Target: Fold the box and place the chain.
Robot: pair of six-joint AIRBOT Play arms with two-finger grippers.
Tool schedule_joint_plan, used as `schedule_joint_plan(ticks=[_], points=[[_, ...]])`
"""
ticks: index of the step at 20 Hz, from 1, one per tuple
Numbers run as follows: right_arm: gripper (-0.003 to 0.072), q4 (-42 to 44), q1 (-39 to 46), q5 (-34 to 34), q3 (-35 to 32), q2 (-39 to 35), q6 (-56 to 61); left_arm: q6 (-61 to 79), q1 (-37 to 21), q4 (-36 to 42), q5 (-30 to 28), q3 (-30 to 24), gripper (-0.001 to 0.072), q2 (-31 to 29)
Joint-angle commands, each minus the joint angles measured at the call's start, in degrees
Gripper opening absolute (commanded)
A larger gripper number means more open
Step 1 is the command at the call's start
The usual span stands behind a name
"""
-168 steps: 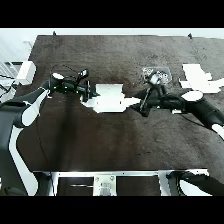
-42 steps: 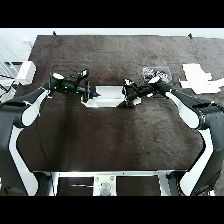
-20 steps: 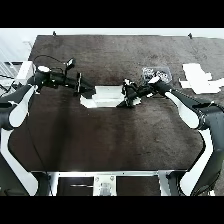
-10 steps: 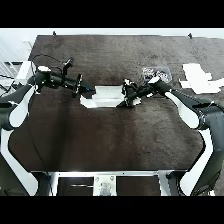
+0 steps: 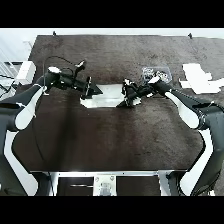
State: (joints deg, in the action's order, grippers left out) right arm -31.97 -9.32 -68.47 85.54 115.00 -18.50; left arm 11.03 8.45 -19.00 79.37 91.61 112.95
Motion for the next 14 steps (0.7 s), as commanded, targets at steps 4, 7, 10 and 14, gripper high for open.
schedule_joint_plan(ticks=[4, 7, 10, 14], points=[[0.0588, 0.00, -0.02, 0.00, 0.02, 0.00, 0.00, -0.55, 2.64, -0.04, -21.27, 0.02, 0.0016, 0.11], [0.0588, 0.00, -0.02, 0.00, 0.02, 0.00, 0.00, -1.62, 2.69, 0.02, -23.78, -0.15, 0.0016, 0.42], [0.0589, 0.00, -0.02, 0.00, 0.02, 0.00, 0.00, -1.99, 2.69, -0.39, -23.87, -0.15, 0.0016, 0.55], [0.0589, 0.00, -0.02, 0.00, 0.02, 0.00, 0.00, -3.15, 2.69, -0.79, -23.71, -0.74, 0.0016, 1.05]])
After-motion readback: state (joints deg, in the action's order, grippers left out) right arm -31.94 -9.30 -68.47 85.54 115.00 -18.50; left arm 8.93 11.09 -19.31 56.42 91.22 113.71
